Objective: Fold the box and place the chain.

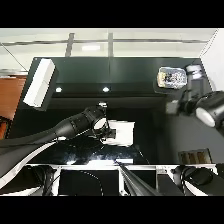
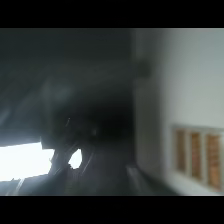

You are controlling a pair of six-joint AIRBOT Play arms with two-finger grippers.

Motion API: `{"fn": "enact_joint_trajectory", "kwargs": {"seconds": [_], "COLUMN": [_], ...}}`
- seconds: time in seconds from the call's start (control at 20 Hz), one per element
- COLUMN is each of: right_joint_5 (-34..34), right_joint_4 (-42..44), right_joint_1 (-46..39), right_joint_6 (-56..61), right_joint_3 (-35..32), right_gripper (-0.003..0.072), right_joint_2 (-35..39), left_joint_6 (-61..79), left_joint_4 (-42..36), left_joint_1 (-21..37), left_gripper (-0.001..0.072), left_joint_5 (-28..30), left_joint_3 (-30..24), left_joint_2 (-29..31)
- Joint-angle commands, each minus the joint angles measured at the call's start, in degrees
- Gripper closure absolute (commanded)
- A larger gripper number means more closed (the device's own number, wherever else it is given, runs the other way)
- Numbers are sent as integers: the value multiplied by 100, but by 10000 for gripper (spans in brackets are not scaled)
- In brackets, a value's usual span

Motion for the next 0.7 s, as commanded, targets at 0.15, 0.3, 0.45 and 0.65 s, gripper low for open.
{"fn": "enact_joint_trajectory", "kwargs": {"seconds": [0.15, 0.3, 0.45, 0.65], "right_joint_5": [-1676, -1207, -586, -461], "right_joint_4": [914, 1587, 1718, 1915], "right_joint_1": [-2321, -2782, -2931, -3010], "right_joint_6": [-601, -463, 181, 1294], "right_joint_3": [597, 2070, 3663, 4791], "right_gripper": [49, 51, 52, 54], "right_joint_2": [-1596, -2979, -4245, -5327], "left_joint_6": [0, 0, 0, 0], "left_joint_4": [4, 2, 2, 0], "left_joint_1": [4, 4, 4, 4], "left_gripper": [684, 685, 685, 685], "left_joint_5": [0, 37, 24, 11], "left_joint_3": [-2, -2, -2, -2], "left_joint_2": [0, -2, -2, 0]}}
